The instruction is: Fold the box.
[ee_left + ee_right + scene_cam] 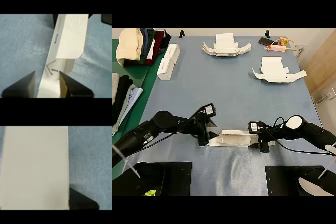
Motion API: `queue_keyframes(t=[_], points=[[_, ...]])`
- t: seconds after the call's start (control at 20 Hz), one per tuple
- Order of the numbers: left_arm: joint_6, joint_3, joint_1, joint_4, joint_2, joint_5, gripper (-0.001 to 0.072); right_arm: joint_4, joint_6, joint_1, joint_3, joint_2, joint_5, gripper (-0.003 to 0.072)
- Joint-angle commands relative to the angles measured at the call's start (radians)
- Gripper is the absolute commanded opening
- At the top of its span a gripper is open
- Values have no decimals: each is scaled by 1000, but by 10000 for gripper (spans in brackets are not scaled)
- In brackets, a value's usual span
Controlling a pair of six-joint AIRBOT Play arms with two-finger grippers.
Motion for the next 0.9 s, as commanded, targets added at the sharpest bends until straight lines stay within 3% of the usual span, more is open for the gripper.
queue_keyframes(t=[0.0,0.1,0.2,0.35,0.5,0.7,0.85], points=[[-440,1,26,286,195,-140,18,1,1,0,0,0,-2,512],[-622,0,23,269,217,-274,15,1,1,0,0,0,-2,513],[-765,1,-14,122,181,-298,15,1,1,0,0,0,-2,513],[-780,13,-124,-120,64,-175,15,1,1,0,0,0,-2,513],[-796,64,-153,-272,-90,-58,15,1,1,0,0,0,-2,513],[-797,149,-139,-298,-202,102,15,1,1,0,0,0,-2,513],[-841,154,-102,-320,-238,121,15,1,1,0,0,0,-2,513]])
